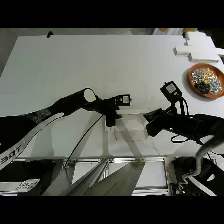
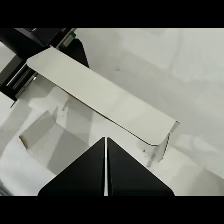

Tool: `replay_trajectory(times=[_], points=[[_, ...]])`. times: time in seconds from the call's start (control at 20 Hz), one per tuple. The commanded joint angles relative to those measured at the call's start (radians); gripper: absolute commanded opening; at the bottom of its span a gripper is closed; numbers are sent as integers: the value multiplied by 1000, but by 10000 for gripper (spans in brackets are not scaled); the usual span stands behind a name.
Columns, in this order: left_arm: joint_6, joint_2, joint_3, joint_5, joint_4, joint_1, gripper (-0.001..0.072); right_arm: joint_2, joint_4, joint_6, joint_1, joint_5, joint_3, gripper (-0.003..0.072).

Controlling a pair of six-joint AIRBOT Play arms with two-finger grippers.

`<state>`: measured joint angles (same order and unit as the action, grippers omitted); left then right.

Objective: Fold the box and place the chain.

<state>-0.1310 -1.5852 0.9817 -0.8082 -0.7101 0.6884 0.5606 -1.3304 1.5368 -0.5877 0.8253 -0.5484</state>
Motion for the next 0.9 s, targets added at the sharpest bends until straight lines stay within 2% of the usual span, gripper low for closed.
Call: replay_trajectory(times=[0.0, 0.6, 0.85], points=[[0, -1, 0, 8, -10, 2, 9, -1, -10, 0, 2, 5, 0, 18], [0, 27, 10, -3, -58, 2, 5, -1, -28, 0, 2, 6, 0, 18], [1, 21, 10, 43, -58, 2, 7, -1, -28, 0, 2, 6, 0, 18]])
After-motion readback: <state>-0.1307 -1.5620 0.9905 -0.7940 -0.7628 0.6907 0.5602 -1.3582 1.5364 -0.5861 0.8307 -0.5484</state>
